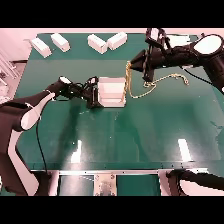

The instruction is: Fold the box and place the chain.

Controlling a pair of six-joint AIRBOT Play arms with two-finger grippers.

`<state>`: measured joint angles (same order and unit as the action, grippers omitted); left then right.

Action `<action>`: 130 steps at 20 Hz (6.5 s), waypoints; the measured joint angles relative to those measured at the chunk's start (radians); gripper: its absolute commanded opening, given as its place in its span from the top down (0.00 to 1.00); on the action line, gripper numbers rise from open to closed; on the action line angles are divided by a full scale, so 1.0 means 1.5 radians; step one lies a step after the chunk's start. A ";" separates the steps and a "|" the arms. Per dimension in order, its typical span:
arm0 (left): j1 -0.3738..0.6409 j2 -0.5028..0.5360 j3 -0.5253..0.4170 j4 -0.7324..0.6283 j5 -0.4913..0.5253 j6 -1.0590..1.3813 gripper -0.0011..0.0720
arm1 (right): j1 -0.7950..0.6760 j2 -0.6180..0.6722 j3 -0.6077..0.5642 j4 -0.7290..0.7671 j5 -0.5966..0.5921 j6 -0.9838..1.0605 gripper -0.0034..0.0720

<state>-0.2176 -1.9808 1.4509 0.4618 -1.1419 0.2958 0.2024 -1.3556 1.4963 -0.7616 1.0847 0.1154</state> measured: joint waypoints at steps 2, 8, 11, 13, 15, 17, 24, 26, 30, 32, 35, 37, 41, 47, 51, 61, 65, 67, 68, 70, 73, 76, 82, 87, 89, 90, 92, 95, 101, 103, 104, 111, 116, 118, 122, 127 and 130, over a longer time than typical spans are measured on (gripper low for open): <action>0.000 0.000 0.000 0.000 0.000 0.000 0.21 | 0.024 0.004 0.010 0.000 -0.029 0.007 0.95; 0.000 0.000 0.000 0.000 0.000 0.000 0.21 | 0.084 -0.003 0.020 -0.001 -0.088 0.037 0.95; 0.000 0.000 0.000 0.000 0.000 0.000 0.21 | 0.095 -0.022 0.020 -0.003 -0.094 0.075 0.95; 0.000 0.000 0.000 0.000 0.000 0.000 0.21 | 0.098 -0.043 0.020 -0.004 -0.087 0.102 0.95; 0.000 0.000 0.000 0.000 0.000 0.000 0.21 | 0.101 -0.067 0.014 -0.005 -0.078 0.124 0.95; 0.000 0.000 0.000 0.000 0.000 0.000 0.21 | 0.105 -0.092 0.005 -0.004 -0.072 0.136 0.95; 0.000 0.000 0.000 0.000 0.000 0.000 0.21 | 0.109 -0.169 -0.050 0.000 -0.067 0.159 0.78; 0.000 0.000 0.000 0.000 0.000 0.000 0.21 | 0.109 -0.180 -0.061 0.000 -0.065 0.161 0.47; 0.000 0.000 0.000 0.000 0.000 0.000 0.21 | 0.102 -0.189 -0.070 0.002 -0.066 0.164 0.47; 0.000 0.000 0.000 0.000 0.000 0.000 0.21 | 0.091 -0.189 -0.071 0.002 -0.067 0.174 0.46; 0.000 0.000 0.000 0.000 0.000 0.000 0.21 | 0.049 -0.182 -0.072 0.002 -0.078 0.238 0.46; 0.000 0.000 0.000 0.000 0.000 0.000 0.21 | 0.005 -0.174 -0.073 0.000 -0.087 0.283 0.47; 0.000 0.000 0.000 0.000 0.000 0.000 0.21 | -0.088 -0.167 -0.093 -0.008 -0.154 0.359 0.46; 0.000 0.000 0.000 0.000 0.000 0.000 0.21 | -0.134 -0.166 -0.172 -0.042 -0.324 0.414 0.25; 0.000 0.000 0.000 0.000 0.000 0.000 0.21 | -0.139 -0.181 -0.194 -0.080 -0.382 0.442 0.20; 0.000 0.000 0.000 0.000 0.000 0.000 0.21 | -0.144 -0.230 -0.202 -0.174 -0.408 0.521 0.20; 0.000 0.000 0.000 0.000 0.000 0.000 0.21 | -0.146 -0.247 -0.198 -0.180 -0.430 0.526 0.42; 0.000 0.000 0.000 0.000 0.000 0.000 0.21 | -0.144 -0.255 -0.193 -0.180 -0.431 0.527 0.49; 0.000 0.000 0.000 0.000 0.000 0.000 0.21 | -0.140 -0.257 -0.191 -0.180 -0.432 0.527 0.71; 0.000 0.000 0.000 0.000 0.000 0.000 0.21 | -0.132 -0.260 -0.187 -0.175 -0.430 0.529 0.94; 0.000 0.000 0.000 0.000 0.000 0.000 0.21 | -0.124 -0.262 -0.184 -0.178 -0.428 0.530 0.95; 0.000 0.000 0.000 0.000 0.000 0.000 0.21 | -0.121 -0.246 -0.181 -0.184 -0.413 0.550 0.95; 0.000 0.000 0.000 0.000 0.000 0.000 0.21 | -0.108 -0.103 -0.177 -0.184 -0.431 0.565 0.95; 0.000 0.000 0.000 0.000 0.000 0.000 0.21 | -0.071 0.049 -0.178 -0.206 -0.430 0.567 0.95; 0.000 0.000 0.000 0.000 0.000 0.000 0.21 | -0.043 0.109 -0.177 -0.214 -0.431 0.568 0.95; 0.000 0.000 0.000 0.000 0.000 0.000 0.21 | -0.028 0.131 -0.177 -0.219 -0.432 0.568 0.95; 0.000 0.000 0.000 0.000 0.000 0.000 0.21 | 0.006 0.171 -0.177 -0.227 -0.432 0.568 0.95; 0.000 0.000 0.000 0.000 0.000 0.000 0.21 | 0.063 0.203 -0.177 -0.234 -0.434 0.568 0.95; 0.000 0.000 0.000 0.000 0.000 0.000 0.21 | 0.166 0.211 -0.177 -0.237 -0.455 0.571 0.95; 0.000 0.000 0.000 0.000 0.000 0.000 0.21 | 0.181 0.199 -0.179 -0.234 -0.458 0.579 0.95; 0.000 0.000 0.000 0.000 0.000 0.000 0.21 | 0.187 0.189 -0.181 -0.228 -0.459 0.580 0.95; 0.000 0.000 0.000 0.000 0.000 0.000 0.21 | 0.214 0.093 -0.215 -0.171 -0.462 0.585 0.95; 0.000 0.000 0.000 0.000 0.000 0.000 0.21 | 0.216 0.017 -0.251 -0.147 -0.462 0.586 0.28; 0.000 0.000 0.000 0.000 0.000 0.000 0.21 | 0.213 0.005 -0.257 -0.147 -0.462 0.584 0.28; 0.000 0.000 0.000 0.000 0.000 0.000 0.21 | 0.168 0.017 -0.262 -0.171 -0.452 0.585 0.28; 0.000 0.000 0.000 0.000 0.000 0.000 0.21 | -0.003 0.035 -0.305 -0.255 -0.434 0.684 0.28; 0.000 0.000 0.000 0.000 0.000 0.000 0.21 | -0.099 0.008 -0.334 -0.276 -0.460 0.727 0.27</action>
<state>-0.2176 -1.9808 1.4509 0.4622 -1.1416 0.2958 0.0532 -1.3430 0.9955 -1.1755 0.3946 1.2060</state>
